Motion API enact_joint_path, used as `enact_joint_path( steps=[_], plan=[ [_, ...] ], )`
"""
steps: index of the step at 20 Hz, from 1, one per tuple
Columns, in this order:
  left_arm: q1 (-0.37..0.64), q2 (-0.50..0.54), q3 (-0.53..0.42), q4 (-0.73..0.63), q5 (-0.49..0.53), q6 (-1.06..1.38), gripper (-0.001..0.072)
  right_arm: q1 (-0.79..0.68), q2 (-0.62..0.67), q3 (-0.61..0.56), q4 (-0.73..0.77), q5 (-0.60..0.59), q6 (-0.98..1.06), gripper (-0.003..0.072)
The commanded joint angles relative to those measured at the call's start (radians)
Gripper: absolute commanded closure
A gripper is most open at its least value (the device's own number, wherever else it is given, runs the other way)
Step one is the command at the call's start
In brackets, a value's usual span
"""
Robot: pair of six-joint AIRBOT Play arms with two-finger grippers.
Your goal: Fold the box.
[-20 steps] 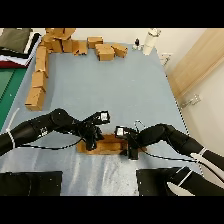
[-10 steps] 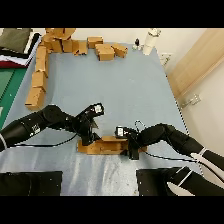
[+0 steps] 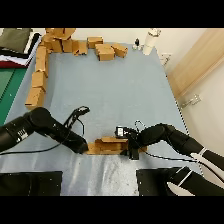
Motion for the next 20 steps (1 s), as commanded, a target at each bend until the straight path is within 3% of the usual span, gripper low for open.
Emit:
enact_joint_path(
  steps=[1, 3, 6, 10, 15, 20],
  plan=[
    [-0.058, -0.013, -0.121, -0.525, 0.115, -0.022, 0.0699, 0.001, -0.001, 0.000, 0.000, -0.004, 0.000, 0.0189],
    [-0.091, -0.059, -0.153, -0.743, 0.211, 0.112, 0.0699, 0.001, -0.001, 0.000, 0.000, -0.003, 0.000, 0.0189],
    [-0.119, -0.128, -0.143, -0.959, 0.287, 0.292, 0.0699, 0.001, -0.001, 0.000, 0.001, -0.004, 0.000, 0.0189],
    [-0.122, -0.185, -0.126, -1.114, 0.414, 0.440, 0.0700, 0.001, -0.001, 0.000, 0.001, -0.004, 0.000, 0.0189],
    [-0.122, -0.188, -0.098, -1.021, 0.619, 0.504, 0.0700, 0.001, -0.001, 0.000, 0.001, -0.005, 0.000, 0.0189],
    [-0.122, -0.218, -0.081, -0.774, 0.640, 0.341, 0.0700, 0.001, -0.001, 0.000, 0.001, -0.004, 0.000, 0.0189]
  ],
)
